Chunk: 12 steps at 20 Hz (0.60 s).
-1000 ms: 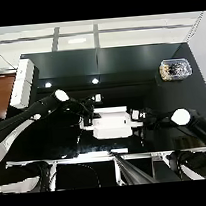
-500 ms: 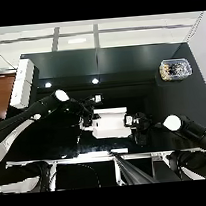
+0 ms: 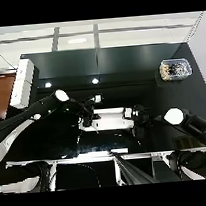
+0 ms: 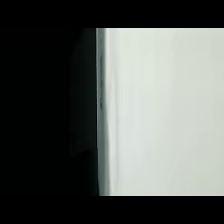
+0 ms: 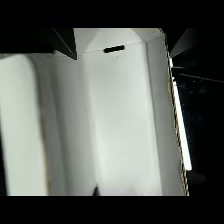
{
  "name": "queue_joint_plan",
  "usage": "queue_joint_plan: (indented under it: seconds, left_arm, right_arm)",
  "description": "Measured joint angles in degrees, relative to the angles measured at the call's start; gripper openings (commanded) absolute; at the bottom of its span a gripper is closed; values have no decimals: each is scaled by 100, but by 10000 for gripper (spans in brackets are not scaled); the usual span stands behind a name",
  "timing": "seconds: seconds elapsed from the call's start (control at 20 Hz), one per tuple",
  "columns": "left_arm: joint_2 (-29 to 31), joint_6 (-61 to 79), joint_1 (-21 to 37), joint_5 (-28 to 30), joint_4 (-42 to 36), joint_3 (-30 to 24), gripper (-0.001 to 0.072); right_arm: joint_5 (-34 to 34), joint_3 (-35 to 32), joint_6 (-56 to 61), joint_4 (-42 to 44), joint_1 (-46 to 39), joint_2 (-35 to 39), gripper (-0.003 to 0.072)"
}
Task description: Fold the box and place the chain.
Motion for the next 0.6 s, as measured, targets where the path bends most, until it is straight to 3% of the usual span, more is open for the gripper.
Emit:
queue_joint_plan:
  seconds: [0.6]
  left_arm:
    - [0,13,0,-2,2,0,28]
  right_arm:
    - [-245,181,-348,367,-286,-284,636]
